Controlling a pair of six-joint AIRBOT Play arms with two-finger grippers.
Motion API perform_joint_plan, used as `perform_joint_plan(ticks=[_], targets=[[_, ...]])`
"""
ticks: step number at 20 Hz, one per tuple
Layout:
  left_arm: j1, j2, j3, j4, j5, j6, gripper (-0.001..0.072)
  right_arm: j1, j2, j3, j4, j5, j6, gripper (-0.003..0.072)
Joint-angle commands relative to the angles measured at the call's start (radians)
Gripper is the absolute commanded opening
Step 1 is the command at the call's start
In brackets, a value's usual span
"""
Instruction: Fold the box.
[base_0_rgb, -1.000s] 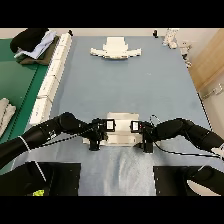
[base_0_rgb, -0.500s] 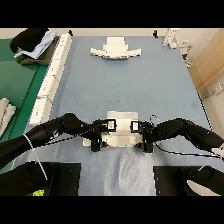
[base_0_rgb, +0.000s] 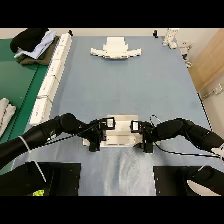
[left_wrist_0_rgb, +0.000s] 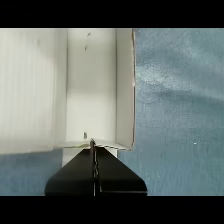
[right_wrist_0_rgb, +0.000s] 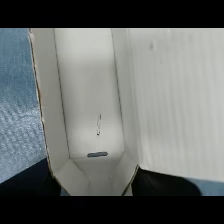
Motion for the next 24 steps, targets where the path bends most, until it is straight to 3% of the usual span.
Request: perform_joint_plan(ticks=[1, 4, 7, 10, 14, 17, 21, 24], targets=[[0.001, 0.115, 0.010, 0.304, -0.059, -0.440, 0.0013, 0.000, 0.000, 0.001, 0.000, 0.000, -0.002, 0.0518], [0.006, 0.260, 0.014, 0.486, -0.201, -0.807, 0.0013, 0.000, 0.000, 0.001, 0.000, 0.000, -0.002, 0.0517], [0.113, 0.342, 0.014, 0.630, -0.348, -1.241, 0.0014, 0.000, 0.000, 0.001, 0.000, 0.000, -0.002, 0.0517], [0.331, 0.334, 0.012, 0.524, -0.433, -1.303, 0.0013, 0.000, 0.000, 0.001, 0.000, 0.000, -0.002, 0.0517], [0.565, 0.263, -0.038, 0.250, -0.430, -1.163, 0.0013, 0.000, 0.000, 0.001, 0.000, 0.000, -0.002, 0.0517], [0.559, 0.201, -0.092, 0.129, -0.376, -1.135, 0.0012, 0.000, 0.000, 0.001, 0.000, 0.000, -0.002, 0.0517], [0.444, 0.128, -0.136, 0.040, -0.226, -1.136, 0.0012, 0.000, 0.000, 0.001, 0.000, 0.000, -0.002, 0.0517], [0.369, 0.092, -0.135, -0.027, -0.176, -1.110, 0.0013, 0.000, 0.000, 0.001, 0.000, 0.000, -0.002, 0.0517]])
